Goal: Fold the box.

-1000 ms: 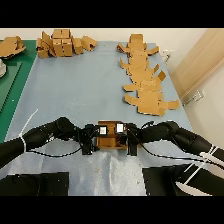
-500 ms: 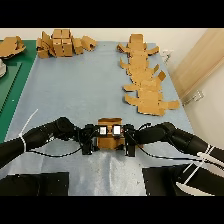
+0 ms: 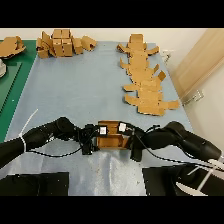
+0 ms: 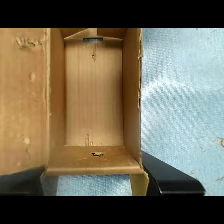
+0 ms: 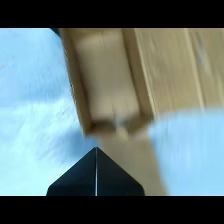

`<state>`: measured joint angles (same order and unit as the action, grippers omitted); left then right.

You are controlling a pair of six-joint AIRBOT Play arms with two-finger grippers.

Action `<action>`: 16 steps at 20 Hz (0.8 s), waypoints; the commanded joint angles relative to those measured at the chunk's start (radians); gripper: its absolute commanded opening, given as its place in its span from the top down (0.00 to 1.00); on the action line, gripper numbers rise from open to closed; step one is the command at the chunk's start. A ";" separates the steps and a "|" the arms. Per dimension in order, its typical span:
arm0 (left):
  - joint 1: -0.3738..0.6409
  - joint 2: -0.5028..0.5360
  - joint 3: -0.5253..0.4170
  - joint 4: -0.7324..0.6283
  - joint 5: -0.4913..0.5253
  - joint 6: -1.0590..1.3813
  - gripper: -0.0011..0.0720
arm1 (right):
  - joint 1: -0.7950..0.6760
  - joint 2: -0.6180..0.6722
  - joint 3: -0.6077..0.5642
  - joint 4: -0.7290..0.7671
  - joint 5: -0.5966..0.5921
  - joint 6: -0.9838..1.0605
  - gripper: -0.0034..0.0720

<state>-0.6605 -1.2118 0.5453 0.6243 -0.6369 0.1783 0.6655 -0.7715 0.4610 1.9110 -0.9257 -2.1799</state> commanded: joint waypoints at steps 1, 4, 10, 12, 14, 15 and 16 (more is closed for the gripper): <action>0.000 0.000 0.001 0.000 0.000 0.000 0.28 | -0.029 0.161 0.000 -0.203 -0.153 0.642 0.96; 0.000 0.000 0.001 0.000 0.000 0.000 0.28 | -0.122 0.281 -0.003 -0.338 -0.177 0.946 0.96; 0.000 0.000 0.001 0.000 0.000 0.000 0.28 | -0.488 0.274 -0.074 -0.129 -0.203 0.950 0.96; 0.000 0.000 0.001 0.000 0.000 0.000 0.28 | -0.577 0.232 -0.124 0.038 -0.127 0.846 0.96; 0.000 0.000 0.001 0.000 0.000 0.000 0.28 | -0.616 0.153 -0.169 0.224 -0.048 0.724 0.96; 0.000 0.000 0.001 0.000 0.000 0.000 0.28 | -0.615 0.103 -0.181 0.290 -0.014 0.673 0.96; 0.000 0.000 0.001 0.000 0.000 0.000 0.28 | -0.609 0.056 -0.183 0.331 0.004 0.637 0.96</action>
